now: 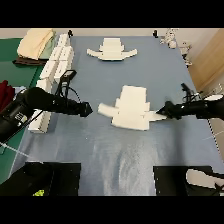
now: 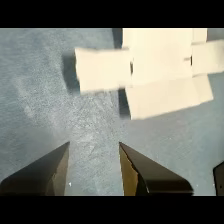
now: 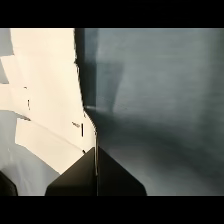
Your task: Fold the box.
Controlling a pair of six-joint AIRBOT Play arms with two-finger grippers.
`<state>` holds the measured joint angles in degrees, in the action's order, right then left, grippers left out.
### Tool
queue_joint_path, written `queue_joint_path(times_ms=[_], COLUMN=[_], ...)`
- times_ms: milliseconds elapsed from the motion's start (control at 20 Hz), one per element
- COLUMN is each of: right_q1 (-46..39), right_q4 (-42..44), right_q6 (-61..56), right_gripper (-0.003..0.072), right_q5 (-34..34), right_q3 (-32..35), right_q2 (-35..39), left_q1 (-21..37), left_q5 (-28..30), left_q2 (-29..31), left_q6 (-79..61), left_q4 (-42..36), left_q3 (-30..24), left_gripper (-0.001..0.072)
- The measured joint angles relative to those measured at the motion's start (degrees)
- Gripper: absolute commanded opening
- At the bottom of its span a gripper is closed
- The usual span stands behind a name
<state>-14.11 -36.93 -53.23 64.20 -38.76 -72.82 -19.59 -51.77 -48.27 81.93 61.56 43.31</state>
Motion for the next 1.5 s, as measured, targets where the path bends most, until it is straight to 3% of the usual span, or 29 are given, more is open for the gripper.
queue_joint_path(times_ms=[300, 550, 950, 1250, 1500], right_q1=[13.0, 18.8, 20.5, 20.6, 20.6], right_q4=[-1.4, -1.5, -0.8, -0.6, -0.6], right_q6=[-0.8, -3.9, -4.8, -5.0, -5.0], right_gripper=[-0.0004, -0.0004, -0.0004, -0.0004, -0.0004], right_q5=[-4.4, -8.4, -9.9, -10.1, -10.2], right_q3=[11.6, 17.5, 18.9, 19.0, 19.0], right_q2=[12.7, 21.4, 24.1, 24.2, 24.3], left_q1=[5.6, 9.5, 10.2, 9.1, 7.3], left_q5=[-4.8, -8.5, -10.9, -10.9, -16.9], left_q2=[-2.5, -12.7, -30.7, -39.4, -44.1], left_q6=[0.1, -11.9, -25.7, -30.7, -35.0], left_q4=[-1.7, -16.0, -29.5, -34.0, -35.1], left_q3=[1.0, 1.2, 2.7, 9.0, 14.0], left_gripper=[0.0469, 0.0468, 0.0468, 0.0468, 0.0467])
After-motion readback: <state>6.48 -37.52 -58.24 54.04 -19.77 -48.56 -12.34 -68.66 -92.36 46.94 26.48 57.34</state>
